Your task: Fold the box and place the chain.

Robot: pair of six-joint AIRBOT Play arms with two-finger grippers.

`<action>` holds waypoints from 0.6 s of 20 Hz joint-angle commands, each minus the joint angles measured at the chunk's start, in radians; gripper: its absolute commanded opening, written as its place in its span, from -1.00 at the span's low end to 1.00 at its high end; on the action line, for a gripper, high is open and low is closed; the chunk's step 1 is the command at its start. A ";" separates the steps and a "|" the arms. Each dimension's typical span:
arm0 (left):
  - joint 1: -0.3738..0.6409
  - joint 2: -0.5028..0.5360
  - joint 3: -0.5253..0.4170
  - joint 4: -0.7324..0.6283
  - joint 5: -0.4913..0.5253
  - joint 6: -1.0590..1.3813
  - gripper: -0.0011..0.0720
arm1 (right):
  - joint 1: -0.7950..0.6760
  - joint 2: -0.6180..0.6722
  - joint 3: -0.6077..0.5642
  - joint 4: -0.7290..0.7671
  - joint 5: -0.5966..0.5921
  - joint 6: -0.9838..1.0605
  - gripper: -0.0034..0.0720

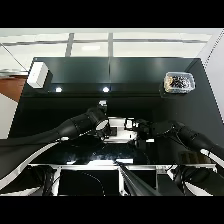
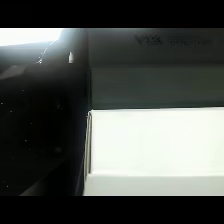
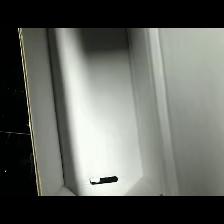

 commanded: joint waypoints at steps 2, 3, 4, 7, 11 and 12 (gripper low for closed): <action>0.004 0.001 0.045 0.029 -0.010 -0.001 -0.38 | 0.000 0.000 0.000 -0.001 0.000 0.000 0.53; 0.004 0.002 0.048 0.035 -0.020 -0.001 -0.38 | 0.000 0.000 0.000 0.000 0.000 0.000 0.53; 0.004 0.001 0.048 0.036 -0.031 -0.001 -0.38 | 0.000 0.000 0.000 -0.001 0.000 0.000 0.53; 0.004 0.001 0.048 0.034 -0.042 -0.001 -0.38 | 0.000 0.000 0.000 0.000 0.000 0.000 0.53; 0.002 -0.012 0.048 0.030 -0.049 -0.001 -0.38 | 0.000 0.000 0.000 0.000 0.000 0.000 0.53; 0.001 -0.018 0.048 0.026 -0.048 -0.002 -0.38 | 0.000 0.000 0.000 0.000 0.000 0.000 0.53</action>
